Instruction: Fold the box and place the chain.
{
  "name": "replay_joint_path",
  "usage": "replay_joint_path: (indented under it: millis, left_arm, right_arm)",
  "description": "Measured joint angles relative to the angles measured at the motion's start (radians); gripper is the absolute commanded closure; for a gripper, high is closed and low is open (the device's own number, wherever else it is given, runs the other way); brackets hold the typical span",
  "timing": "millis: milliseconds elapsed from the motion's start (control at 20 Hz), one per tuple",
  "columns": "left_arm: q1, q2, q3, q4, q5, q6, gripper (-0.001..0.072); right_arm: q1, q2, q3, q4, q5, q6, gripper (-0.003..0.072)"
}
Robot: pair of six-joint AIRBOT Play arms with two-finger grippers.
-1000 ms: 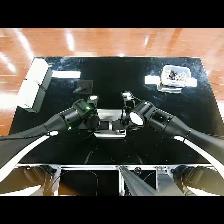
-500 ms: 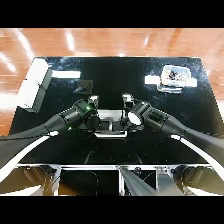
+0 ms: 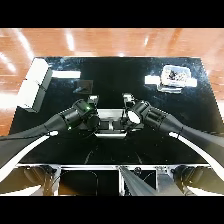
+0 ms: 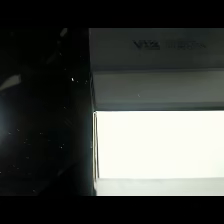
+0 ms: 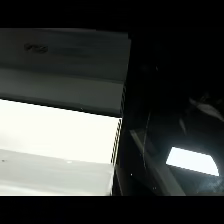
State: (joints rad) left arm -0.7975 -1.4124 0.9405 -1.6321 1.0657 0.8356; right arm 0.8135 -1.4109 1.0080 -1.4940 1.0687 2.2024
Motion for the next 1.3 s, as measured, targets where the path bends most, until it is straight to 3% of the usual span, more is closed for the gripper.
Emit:
replay_joint_path:
  millis: [1300]
  left_arm:
    - [0.000,0.000,0.000,-0.005,-0.001,0.003,0.0690]
  right_arm:
    - [-0.010,-0.069,0.002,0.002,-0.035,-0.052,0.0528]
